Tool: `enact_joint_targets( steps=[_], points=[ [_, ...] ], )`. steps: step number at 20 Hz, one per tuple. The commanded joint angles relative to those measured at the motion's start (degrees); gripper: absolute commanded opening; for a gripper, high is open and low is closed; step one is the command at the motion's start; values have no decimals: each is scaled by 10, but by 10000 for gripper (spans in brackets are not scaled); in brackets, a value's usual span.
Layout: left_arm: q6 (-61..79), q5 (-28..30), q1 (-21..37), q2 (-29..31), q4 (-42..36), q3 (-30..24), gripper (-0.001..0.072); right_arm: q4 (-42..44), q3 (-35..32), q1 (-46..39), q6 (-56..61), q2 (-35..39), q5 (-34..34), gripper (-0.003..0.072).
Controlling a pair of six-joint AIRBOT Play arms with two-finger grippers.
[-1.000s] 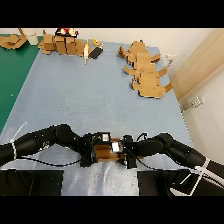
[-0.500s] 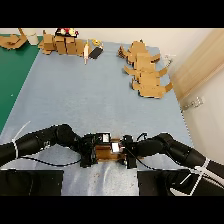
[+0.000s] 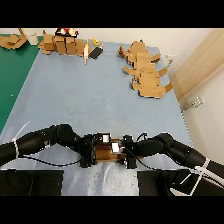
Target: Fold the box.
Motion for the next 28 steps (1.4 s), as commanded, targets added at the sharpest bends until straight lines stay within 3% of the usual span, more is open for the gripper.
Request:
enact_joint_targets(
  steps=[1,6,12,24,28],
  points=[
    [-18,-12,0,0,5,8,679,-1,1,0,0,0,1,503],
    [-47,-11,1,7,34,13,679,-1,1,0,0,0,1,502],
    [-47,31,1,-3,30,13,678,-1,1,0,0,0,1,503],
    [-60,32,1,-4,-7,13,677,-1,1,0,0,0,-5,502],
    [-62,7,1,-4,0,13,677,-1,1,0,0,0,-5,502]
  ],
)
